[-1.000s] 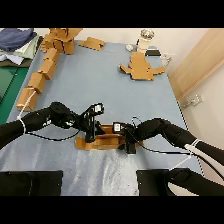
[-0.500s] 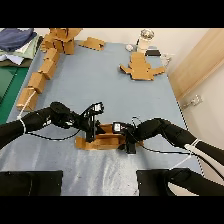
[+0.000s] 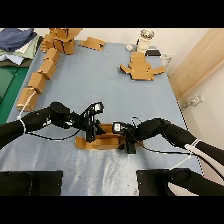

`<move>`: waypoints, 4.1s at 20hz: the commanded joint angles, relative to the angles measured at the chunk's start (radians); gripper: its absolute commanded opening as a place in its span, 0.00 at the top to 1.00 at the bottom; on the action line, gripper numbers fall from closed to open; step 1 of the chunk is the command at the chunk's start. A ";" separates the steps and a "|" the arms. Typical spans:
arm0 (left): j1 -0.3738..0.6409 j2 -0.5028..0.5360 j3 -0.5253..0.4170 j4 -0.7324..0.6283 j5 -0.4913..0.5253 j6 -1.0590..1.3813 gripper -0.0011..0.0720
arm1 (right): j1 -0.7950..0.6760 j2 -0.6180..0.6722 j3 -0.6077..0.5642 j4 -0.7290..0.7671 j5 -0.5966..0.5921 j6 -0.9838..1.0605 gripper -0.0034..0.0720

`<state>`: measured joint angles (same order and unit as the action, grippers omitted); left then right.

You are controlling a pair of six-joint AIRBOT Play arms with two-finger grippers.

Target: Fold the box.

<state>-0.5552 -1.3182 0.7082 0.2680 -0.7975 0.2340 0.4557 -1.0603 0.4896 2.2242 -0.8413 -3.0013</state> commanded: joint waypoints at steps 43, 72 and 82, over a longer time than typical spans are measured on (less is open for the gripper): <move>0.114 0.286 0.001 0.547 -0.175 -0.987 0.97 | 0.001 -0.023 0.000 -0.005 0.014 0.000 0.29; -0.013 -0.029 0.072 0.256 0.088 -1.242 0.97 | 0.000 -0.023 0.000 -0.003 -0.014 0.000 0.29; -0.013 -0.048 0.074 0.307 0.079 -1.242 0.97 | 0.000 -0.023 0.000 -0.003 -0.013 0.000 0.29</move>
<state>-0.5690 -1.3632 0.7811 0.5671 -0.7124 -1.0176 0.4553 -1.0836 0.4904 2.2215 -0.8566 -3.0016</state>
